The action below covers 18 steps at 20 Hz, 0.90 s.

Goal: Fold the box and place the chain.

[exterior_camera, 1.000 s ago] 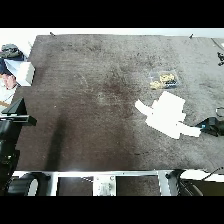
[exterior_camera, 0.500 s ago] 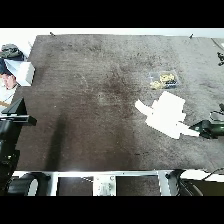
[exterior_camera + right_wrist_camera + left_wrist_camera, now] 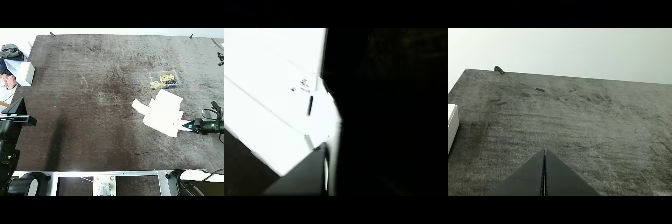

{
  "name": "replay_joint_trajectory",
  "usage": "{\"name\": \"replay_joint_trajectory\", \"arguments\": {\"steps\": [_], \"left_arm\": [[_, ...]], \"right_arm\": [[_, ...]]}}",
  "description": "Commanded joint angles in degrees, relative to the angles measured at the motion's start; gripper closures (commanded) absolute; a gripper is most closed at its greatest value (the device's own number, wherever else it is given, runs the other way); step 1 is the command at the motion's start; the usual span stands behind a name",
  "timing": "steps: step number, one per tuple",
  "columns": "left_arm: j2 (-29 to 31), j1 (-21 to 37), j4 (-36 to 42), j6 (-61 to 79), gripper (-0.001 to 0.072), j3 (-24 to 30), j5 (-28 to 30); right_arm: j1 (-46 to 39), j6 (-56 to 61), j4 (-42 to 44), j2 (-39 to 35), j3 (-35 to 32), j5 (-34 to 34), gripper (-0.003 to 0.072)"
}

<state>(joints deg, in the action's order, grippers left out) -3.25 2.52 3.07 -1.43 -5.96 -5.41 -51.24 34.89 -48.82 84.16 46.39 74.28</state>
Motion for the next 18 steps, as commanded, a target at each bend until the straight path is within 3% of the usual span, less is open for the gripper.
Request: {"name": "replay_joint_trajectory", "arguments": {"steps": [1,5,10,14,18], "left_arm": [[0.0,0.0,0.0,0.0,0.0697,0.0,0.0],[0.0,0.0,0.0,0.0,0.0697,0.0,0.0],[0.0,0.0,0.0,0.0,0.0697,0.0,0.0],[0.0,0.0,0.0,0.0,0.0697,0.0,0.0],[0.0,0.0,0.0,0.0,0.0697,0.0,0.1]], "right_arm": [[0.0,-4.4,5.1,-0.2,-0.1,-0.3,0.0677],[-2.4,-4.2,8.0,-3.8,-1.0,7.0,0.0679],[14.1,-3.6,15.9,-5.7,-4.7,6.4,0.0679],[33.1,-3.2,31.5,-5.7,-4.3,-5.9,0.0678],[48.9,1.7,31.8,-1.7,3.4,-14.5,0.0678]]}}
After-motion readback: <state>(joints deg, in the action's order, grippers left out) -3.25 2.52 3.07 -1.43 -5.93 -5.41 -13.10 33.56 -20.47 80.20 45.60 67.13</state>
